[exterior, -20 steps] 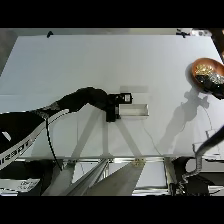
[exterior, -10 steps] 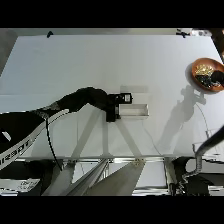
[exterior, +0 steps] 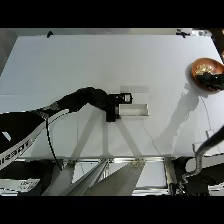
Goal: Fold the box and place the chain.
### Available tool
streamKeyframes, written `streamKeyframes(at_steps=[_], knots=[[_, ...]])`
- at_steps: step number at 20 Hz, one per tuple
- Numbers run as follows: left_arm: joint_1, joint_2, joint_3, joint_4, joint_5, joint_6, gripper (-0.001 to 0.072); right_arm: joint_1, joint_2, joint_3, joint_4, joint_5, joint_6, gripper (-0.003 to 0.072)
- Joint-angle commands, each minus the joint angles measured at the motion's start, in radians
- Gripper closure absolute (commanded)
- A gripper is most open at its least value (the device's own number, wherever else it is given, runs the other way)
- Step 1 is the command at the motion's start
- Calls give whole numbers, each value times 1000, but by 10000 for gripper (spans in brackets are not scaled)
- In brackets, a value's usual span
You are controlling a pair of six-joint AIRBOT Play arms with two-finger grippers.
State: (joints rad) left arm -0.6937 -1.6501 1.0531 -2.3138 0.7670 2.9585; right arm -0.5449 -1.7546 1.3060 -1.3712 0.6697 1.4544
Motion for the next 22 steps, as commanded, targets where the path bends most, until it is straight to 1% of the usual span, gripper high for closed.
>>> streamKeyframes(at_steps=[1, 3, 4, 5, 6, 8, 14, 16, 20, 22], knots=[[0, 1, 0, 0, 0, 0, 314, 2, -23, 6, -4, 66, 3, 315], [0, 1, 0, 0, 0, 0, 314, 2, -23, 7, -2, 99, 2, 450], [0, 1, 1, 0, 0, 0, 314, 2, -23, 6, -3, 118, 1, 535], [0, 1, 1, 0, 0, 0, 314, 2, -23, 6, -6, 137, -4, 648], [0, 1, 0, 0, 0, 0, 314, 2, -23, 6, -5, 154, -14, 675], [0, 1, 0, 0, 0, 0, 314, 2, -20, 6, -4, 198, -17, 675], [0, 1, 0, 0, 0, 0, 314, 2, 7, 0, 19, 387, -74, 676], [0, 1, 0, 0, 0, 0, 314, 2, 51, -43, 25, 396, -79, 676], [0, 1, 1, 0, 0, 0, 314, 2, 169, -188, 26, 357, -102, 676], [0, 1, 0, 0, 0, 0, 314, 2, 219, -216, 29, 364, -111, 676]])
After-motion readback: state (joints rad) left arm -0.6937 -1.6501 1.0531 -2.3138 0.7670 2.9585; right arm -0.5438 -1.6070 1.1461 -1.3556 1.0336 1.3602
